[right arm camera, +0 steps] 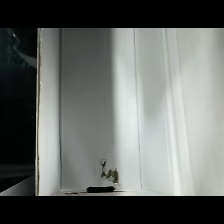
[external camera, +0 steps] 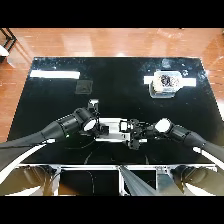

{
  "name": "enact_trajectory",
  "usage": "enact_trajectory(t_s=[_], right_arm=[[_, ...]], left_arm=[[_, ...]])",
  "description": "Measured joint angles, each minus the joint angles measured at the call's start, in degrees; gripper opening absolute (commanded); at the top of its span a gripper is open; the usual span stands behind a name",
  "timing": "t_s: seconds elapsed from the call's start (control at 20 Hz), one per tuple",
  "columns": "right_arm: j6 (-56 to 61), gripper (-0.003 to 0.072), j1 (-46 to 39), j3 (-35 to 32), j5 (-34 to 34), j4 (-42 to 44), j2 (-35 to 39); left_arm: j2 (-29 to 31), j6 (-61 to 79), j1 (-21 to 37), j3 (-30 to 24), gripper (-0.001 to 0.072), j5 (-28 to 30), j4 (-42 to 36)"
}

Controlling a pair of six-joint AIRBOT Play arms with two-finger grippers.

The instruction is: Fold the box and place the chain.

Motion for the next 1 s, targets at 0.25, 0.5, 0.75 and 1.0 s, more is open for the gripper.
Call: enact_trajectory(t_s=[0.25,0.5,0.75,1.0], right_arm=[[0.66,0.0705,0.00,-0.04,0.28,-4.50,4.17],[1.75,0.0633,0.00,0.00,1.29,-11.37,6.51],[2.19,0.0463,0.00,0.00,1.73,-14.36,6.71],[2.71,0.0292,0.00,0.00,1.55,-14.69,6.71]], left_arm=[[0.02,0.37,0.24,0.11,0.0025,-0.28,0.76],[0.00,0.57,0.37,0.11,0.0026,-0.57,1.25],[0.00,0.61,0.39,0.11,0.0026,-0.68,1.57],[0.00,0.57,0.39,0.11,0.0025,-0.61,1.62]])
